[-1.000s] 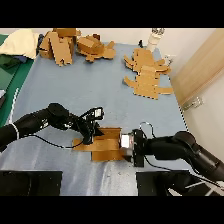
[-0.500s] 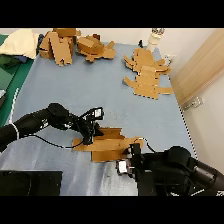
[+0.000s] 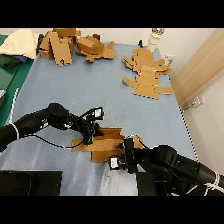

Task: Fold the box.

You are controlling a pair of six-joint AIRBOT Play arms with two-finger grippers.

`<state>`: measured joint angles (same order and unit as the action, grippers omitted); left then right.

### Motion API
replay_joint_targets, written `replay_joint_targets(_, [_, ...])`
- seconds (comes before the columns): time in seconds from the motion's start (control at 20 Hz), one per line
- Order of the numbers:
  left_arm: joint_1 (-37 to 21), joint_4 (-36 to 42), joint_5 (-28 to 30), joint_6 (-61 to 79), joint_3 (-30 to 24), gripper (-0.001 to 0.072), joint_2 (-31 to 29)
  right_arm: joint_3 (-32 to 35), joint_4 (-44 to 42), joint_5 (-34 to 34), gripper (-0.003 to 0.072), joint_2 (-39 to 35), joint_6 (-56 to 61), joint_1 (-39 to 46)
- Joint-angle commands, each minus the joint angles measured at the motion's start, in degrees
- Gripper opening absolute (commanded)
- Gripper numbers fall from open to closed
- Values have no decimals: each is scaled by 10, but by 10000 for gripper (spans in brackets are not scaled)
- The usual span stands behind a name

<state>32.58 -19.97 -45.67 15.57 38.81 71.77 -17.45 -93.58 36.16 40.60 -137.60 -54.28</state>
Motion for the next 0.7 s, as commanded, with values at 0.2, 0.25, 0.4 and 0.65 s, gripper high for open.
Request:
replay_joint_targets(0.2, [0, 0, -5, 0, 0, 14, 0, -28, 42, 14, 653, 5, 50, 0])
replay_joint_targets(0.25, [0, 0, -9, 0, 0, 14, 0, -30, 67, 29, 653, 1, 80, 0])
replay_joint_targets(0.4, [0, 0, -10, 0, 0, 14, 0, -30, 110, 39, 653, -5, 123, 0])
replay_joint_targets(0.65, [0, 0, -10, 0, 0, 14, 0, -30, 113, 28, 653, -7, 132, 0])
